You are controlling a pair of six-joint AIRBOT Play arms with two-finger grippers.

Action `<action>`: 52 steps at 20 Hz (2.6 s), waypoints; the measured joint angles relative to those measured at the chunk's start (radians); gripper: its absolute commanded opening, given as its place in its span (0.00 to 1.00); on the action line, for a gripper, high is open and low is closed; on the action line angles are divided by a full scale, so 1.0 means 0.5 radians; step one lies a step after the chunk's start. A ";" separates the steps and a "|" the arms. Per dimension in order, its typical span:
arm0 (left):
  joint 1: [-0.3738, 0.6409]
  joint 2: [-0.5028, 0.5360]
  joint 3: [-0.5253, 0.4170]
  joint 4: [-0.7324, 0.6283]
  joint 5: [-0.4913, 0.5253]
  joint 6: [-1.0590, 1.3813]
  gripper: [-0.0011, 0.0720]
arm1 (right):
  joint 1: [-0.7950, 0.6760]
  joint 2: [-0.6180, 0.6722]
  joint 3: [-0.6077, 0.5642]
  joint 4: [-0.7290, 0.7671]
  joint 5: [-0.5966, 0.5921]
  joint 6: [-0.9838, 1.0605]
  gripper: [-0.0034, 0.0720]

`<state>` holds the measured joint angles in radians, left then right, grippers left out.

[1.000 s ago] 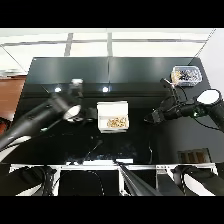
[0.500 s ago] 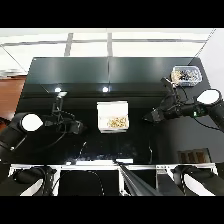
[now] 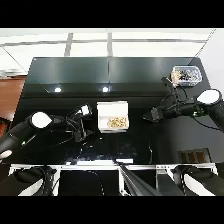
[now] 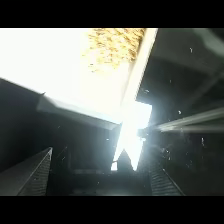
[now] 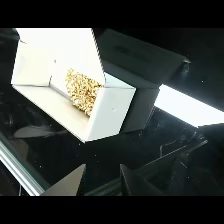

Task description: Fold the box and place the chain.

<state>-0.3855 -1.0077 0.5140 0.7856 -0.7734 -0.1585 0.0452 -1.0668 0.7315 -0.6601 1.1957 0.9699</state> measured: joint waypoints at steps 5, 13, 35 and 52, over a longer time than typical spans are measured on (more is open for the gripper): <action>0.095 -0.354 0.146 -0.129 -0.040 0.331 0.99 | 0.000 0.000 0.000 0.030 0.008 0.012 0.40; 0.108 -0.593 0.225 -0.401 -0.144 0.765 0.99 | 0.000 0.000 0.000 0.053 0.008 0.014 0.40; 0.076 -0.623 0.233 -0.478 -0.124 0.851 0.98 | 0.002 0.000 0.000 0.064 -0.096 0.014 0.40; 0.050 -0.625 0.234 -0.472 -0.098 0.851 0.96 | 0.002 0.000 0.000 0.064 -0.119 0.015 0.40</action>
<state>-0.3607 -1.3201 0.6312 0.5499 -0.8223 0.2668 0.0460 -1.0668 0.7315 -0.6281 1.1362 0.9775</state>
